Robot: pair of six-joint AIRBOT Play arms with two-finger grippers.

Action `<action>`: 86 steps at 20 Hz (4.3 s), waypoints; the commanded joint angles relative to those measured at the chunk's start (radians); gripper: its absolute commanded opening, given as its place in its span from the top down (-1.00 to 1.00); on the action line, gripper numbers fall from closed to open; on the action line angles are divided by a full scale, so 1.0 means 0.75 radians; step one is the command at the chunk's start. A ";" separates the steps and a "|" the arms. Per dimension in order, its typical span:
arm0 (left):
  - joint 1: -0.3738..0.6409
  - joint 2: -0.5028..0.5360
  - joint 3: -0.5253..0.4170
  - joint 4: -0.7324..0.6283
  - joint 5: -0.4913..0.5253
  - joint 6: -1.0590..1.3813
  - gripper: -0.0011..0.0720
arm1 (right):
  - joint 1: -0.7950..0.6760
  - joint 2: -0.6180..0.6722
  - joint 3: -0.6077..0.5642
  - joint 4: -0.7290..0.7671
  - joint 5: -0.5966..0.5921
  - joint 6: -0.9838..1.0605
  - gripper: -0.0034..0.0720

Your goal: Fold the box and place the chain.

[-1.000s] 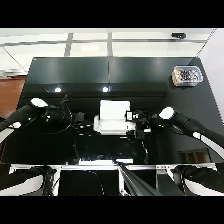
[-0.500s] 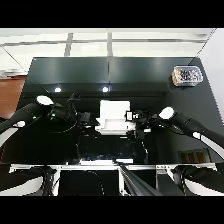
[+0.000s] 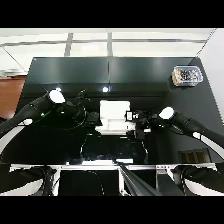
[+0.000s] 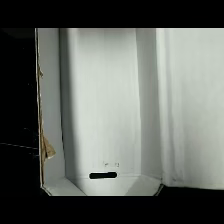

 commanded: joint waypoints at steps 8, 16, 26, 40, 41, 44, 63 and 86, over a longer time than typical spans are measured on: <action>-0.135 0.000 0.040 0.244 0.115 -0.320 -0.13 | 0.001 -0.001 -0.001 0.000 0.001 0.000 -0.26; -0.252 -0.001 0.047 0.406 0.171 -0.535 0.03 | 0.001 -0.001 -0.001 0.000 0.001 0.000 -0.26; -0.381 -0.001 0.191 0.600 0.131 -0.740 0.23 | 0.001 -0.001 -0.001 0.000 0.001 0.000 -0.26; -0.491 -0.155 0.313 0.965 -0.019 -1.105 0.23 | 0.001 -0.001 -0.001 -0.001 0.001 0.000 -0.26; -0.492 -0.167 0.322 0.963 -0.035 -1.135 0.24 | 0.001 -0.001 -0.001 0.000 0.001 0.000 -0.26; -0.510 -0.197 0.348 0.964 -0.073 -1.164 0.34 | 0.001 -0.001 -0.001 -0.001 0.001 0.000 -0.26; -0.542 -0.220 0.381 0.942 -0.095 -1.304 0.09 | 0.001 -0.001 -0.001 0.000 0.001 0.000 -0.26; -0.539 -0.255 0.387 0.949 -0.109 -1.214 0.90 | 0.000 0.007 0.000 -0.042 0.015 0.049 -0.97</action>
